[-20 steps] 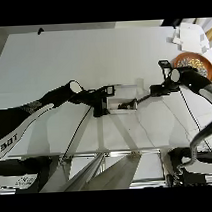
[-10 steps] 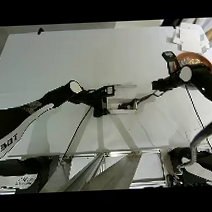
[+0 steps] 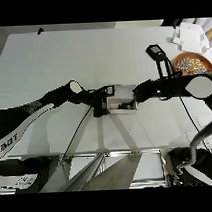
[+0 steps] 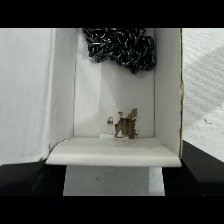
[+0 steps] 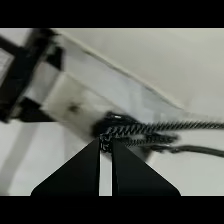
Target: Fold the box and place the chain.
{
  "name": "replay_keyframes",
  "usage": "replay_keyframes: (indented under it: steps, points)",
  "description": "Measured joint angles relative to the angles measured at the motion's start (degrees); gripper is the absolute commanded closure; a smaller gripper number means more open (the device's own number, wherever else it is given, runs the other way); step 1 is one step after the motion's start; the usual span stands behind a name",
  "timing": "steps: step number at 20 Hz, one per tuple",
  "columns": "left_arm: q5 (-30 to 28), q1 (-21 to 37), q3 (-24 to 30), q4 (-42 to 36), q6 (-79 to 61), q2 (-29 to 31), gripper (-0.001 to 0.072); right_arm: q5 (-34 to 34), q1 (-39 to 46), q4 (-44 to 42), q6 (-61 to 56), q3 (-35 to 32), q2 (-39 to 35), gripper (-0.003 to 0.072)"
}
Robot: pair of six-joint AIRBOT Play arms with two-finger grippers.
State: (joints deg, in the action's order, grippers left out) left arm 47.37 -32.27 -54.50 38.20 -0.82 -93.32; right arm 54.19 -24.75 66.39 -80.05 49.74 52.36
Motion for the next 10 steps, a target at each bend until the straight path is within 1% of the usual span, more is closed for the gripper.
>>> replay_keyframes:
  steps: [4,10]
  points:
    - [0.0,0.0,0.0,0.0,0.0,0.0,0.0693,-4.0,-7.2,-4.1,-0.8,0.0,-0.7,0.0678]
    - [0.0,0.0,0.0,0.0,0.0,0.0,0.0693,-10.4,-12.5,-5.6,-3.7,-0.1,-0.4,0.0678]
